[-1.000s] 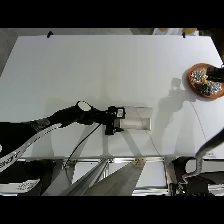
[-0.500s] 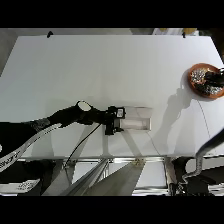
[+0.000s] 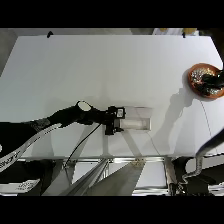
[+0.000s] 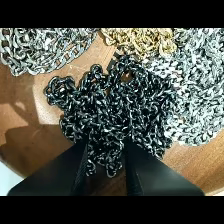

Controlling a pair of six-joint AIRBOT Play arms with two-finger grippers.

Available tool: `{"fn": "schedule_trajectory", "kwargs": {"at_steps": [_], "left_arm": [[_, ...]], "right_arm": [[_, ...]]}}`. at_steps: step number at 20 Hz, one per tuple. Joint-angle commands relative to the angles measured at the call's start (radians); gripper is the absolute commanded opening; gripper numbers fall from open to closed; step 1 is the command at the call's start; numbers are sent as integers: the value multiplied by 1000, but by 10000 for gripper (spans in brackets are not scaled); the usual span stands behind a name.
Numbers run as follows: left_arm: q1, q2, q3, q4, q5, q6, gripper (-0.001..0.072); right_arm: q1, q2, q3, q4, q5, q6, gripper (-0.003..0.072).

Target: Fold the box and place the chain.

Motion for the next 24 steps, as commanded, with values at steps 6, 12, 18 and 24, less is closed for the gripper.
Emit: {"fn": "schedule_trajectory", "kwargs": {"at_steps": [6,12,18,24], "left_arm": [[0,0,1,0,0,0,233],[0,0,1,0,0,0,233],[0,0,1,0,0,0,233],[0,0,1,0,0,0,233]], "right_arm": [[0,-39,1,1,-16,0,161],[0,-8,1,1,-2,0,18],[1,165,1,4,44,-5,17],[46,433,1,45,203,-90,17]]}}
